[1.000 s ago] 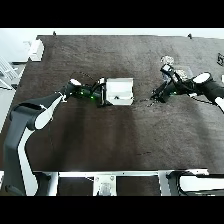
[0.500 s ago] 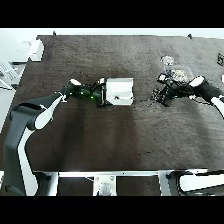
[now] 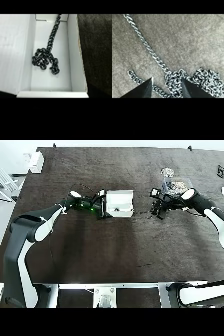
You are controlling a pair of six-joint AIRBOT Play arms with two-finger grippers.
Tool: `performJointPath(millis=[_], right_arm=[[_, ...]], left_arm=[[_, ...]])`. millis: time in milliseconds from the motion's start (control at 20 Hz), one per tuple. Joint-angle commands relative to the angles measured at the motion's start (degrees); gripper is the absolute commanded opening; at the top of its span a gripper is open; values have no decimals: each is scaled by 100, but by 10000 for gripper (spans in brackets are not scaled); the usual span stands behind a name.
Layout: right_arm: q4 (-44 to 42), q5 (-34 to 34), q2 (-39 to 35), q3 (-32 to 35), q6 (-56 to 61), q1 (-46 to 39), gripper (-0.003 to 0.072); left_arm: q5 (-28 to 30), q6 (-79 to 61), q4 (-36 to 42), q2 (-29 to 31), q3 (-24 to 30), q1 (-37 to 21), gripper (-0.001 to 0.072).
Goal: Fold the box and place the chain.
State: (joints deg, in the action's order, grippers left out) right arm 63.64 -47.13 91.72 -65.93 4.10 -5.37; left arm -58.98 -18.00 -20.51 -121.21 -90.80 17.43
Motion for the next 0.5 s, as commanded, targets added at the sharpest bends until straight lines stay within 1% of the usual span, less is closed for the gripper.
performJointPath(millis=[0, 50, 150, 250, 300, 350, 450], right_arm=[[9, 103, 149, -9, -28, 35, 406], [7, 162, 203, -9, -28, 37, 404], [7, 278, 308, -24, -24, 33, 340], [9, 299, 358, -44, -7, 28, 231], [9, 387, 354, -57, 55, 28, 112], [9, 457, 350, -111, 201, 28, 8], [2, 450, 284, -317, 625, 28, 11]], left_arm=[[0, -2, -2, 4, -7, 0, 473], [0, -2, 0, 4, -7, 0, 473], [0, -2, -2, 4, -7, 0, 473], [0, -2, -2, 4, -7, 0, 473], [2, -2, -2, 4, -7, 0, 473], [0, -2, 0, 4, -7, 0, 474], [0, -2, -2, 4, -7, 0, 473]])
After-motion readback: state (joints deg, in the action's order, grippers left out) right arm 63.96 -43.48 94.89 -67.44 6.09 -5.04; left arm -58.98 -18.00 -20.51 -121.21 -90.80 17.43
